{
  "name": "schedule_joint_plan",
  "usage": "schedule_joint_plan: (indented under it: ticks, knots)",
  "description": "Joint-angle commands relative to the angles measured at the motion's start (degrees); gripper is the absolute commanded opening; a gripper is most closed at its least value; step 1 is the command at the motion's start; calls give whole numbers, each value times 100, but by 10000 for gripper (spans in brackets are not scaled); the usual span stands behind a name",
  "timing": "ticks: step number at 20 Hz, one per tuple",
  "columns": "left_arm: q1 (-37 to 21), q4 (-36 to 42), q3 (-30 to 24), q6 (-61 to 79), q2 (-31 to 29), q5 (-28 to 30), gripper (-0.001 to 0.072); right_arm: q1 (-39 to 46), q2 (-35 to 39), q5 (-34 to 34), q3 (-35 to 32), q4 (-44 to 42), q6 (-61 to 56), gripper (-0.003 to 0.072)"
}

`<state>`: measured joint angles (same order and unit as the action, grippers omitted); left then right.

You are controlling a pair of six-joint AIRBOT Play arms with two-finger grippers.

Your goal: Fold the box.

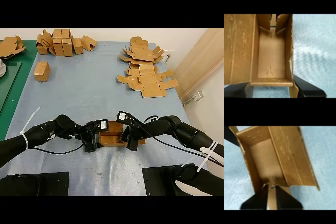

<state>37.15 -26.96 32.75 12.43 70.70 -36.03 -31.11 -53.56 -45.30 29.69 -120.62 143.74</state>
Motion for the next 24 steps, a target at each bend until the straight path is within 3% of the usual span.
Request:
schedule_joint_plan:
  ticks: [1,6,8,10,11,13,20,21,22,24]
  knots:
    - [2,0,4,0,2,2,355,-7,-20,48,0,-96,221,385]
    - [2,0,4,0,2,2,355,-7,-72,50,0,-140,533,375]
    - [2,0,4,0,2,2,356,-7,-72,48,0,-142,533,240]
    - [2,0,4,0,2,2,355,-7,-72,61,0,-142,533,199]
    - [2,0,4,0,2,2,355,-7,-72,72,0,-146,533,206]
    - [2,0,4,0,2,2,355,-7,-72,68,0,-254,549,298]
    - [2,0,4,0,2,2,355,-4,-76,68,0,-413,1342,305]
    - [2,0,4,0,2,2,355,-4,-76,70,-2,-413,1342,417]
    - [2,0,4,0,2,2,355,-7,-76,68,0,-411,1344,477]
    - [2,0,4,0,2,2,355,-4,-76,72,-2,-411,1344,476]
